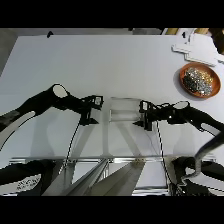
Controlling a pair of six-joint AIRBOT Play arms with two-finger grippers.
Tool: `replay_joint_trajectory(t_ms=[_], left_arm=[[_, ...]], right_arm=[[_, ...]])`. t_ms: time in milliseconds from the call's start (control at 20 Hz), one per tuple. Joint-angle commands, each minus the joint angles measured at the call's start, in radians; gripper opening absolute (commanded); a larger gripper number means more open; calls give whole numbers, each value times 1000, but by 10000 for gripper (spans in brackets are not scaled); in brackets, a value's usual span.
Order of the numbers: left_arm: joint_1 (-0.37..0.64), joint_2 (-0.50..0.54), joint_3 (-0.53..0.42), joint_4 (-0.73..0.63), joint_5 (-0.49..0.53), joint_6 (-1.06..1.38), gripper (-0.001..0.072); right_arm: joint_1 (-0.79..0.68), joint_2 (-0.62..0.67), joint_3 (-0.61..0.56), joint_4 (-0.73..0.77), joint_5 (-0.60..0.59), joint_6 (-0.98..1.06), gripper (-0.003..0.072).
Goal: Fold the box and place the chain.
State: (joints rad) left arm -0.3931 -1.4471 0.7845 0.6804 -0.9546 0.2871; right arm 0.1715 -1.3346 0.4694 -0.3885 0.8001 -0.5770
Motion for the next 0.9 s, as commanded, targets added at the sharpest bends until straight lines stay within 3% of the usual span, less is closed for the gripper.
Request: replay_joint_trajectory(t_ms=[0,150,850], left_arm=[[-14,-64,-15,-249,51,280,699],[-26,-76,-15,-311,58,297,700],[-78,-119,-15,-306,80,292,701]], right_arm=[[0,1,0,0,0,0,298],[0,1,0,0,0,0,298],[0,1,0,0,0,0,298]])
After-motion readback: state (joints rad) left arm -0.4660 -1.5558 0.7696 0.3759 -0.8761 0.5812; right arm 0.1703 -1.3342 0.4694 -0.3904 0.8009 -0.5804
